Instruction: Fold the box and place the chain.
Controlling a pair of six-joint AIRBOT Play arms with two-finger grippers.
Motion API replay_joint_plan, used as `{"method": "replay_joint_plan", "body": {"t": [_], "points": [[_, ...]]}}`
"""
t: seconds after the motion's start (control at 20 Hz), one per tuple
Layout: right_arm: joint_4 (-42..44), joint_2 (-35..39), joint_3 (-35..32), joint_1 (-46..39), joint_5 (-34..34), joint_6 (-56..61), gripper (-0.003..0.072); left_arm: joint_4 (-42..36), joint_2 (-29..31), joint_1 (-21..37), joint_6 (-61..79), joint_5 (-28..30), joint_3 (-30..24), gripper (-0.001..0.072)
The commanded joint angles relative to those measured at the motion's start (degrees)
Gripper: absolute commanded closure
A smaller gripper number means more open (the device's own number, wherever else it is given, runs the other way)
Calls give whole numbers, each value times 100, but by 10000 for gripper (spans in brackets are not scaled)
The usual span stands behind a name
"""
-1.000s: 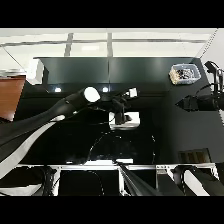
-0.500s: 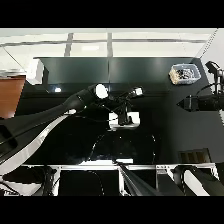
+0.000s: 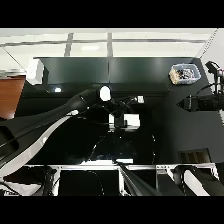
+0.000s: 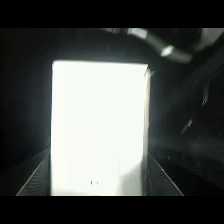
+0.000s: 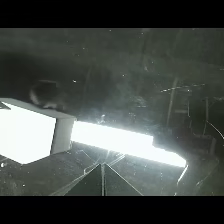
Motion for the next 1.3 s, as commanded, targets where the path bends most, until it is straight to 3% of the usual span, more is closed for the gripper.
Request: {"method": "replay_joint_plan", "body": {"t": [0.0, 0.05, 0.1, 0.35, 0.55, 0.65, 0.8, 0.9, 1.1, 1.25], "points": [[0, 4, -4, -2, 2, -2, 672, 1327, 2, -295, -938, -136, 131, 37], [2, 4, -4, -2, 2, -2, 671, 1657, 2, -372, -1279, -273, 297, 175], [2, 4, -4, -2, 7, 0, 672, 1884, 4, -389, -1526, -529, 518, 372], [4, 4, -4, -2, 164, 0, 672, 2780, 398, 262, -3169, -2406, 1567, 380], [7, 2, -4, 0, 260, 0, 672, 3143, 1220, 1808, -4634, -3244, 1217, 380], [9, 2, -4, 0, 258, 0, 671, 3139, 1755, 2833, -4999, -2997, 577, 380], [55, 2, -4, 0, 247, 0, 671, 3110, 2505, 4476, -5241, -1939, -763, 380], [103, 2, -4, 2, 223, 2, 672, 2949, 2638, 5410, -5469, -1351, -1331, 380], [153, 2, -4, 2, 219, 42, 672, 2726, 2389, 6203, -5128, -570, -1360, 380], [151, 2, -4, 2, 216, 136, 671, 2653, 1954, 6437, -5119, -70, -977, 380]]}}
